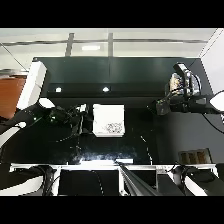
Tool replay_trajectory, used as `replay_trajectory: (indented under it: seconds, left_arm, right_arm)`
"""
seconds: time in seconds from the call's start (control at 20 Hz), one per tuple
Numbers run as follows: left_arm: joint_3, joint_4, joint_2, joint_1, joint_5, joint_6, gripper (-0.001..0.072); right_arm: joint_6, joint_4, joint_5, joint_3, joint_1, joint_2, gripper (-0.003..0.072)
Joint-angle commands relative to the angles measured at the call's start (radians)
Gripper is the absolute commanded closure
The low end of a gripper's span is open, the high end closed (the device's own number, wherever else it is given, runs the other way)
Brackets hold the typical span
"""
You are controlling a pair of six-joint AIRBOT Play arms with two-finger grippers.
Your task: Fold the box and place the chain.
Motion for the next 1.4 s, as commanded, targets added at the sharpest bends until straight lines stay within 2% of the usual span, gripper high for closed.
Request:
replay_trajectory:
  seconds: [0.0, 0.2, 1.1, 1.35]
  left_arm:
    - [0.019, 0.0, 0.0, 0.001, 0.005, -0.024, 0.0008]
    - [0.025, 0.006, -0.001, 0.001, -0.026, -0.036, 0.0008]
    - [0.024, -0.002, -0.001, -0.025, -0.025, -0.034, 0.0004]
    - [0.021, 0.048, 0.002, -0.024, -0.025, -0.045, 0.0004]
  right_arm:
    - [0.0, 0.0, 0.0, 0.0, 0.0, 0.0, -0.0013]
    - [0.0, 0.0, 0.0, 0.0, 0.0, 0.0, -0.0013]
    - [0.001, 0.0, 0.001, 0.0, 0.0, 0.0, -0.0013]
    - [0.003, 0.0, 0.016, 0.0, 0.0, 0.0, -0.0013]
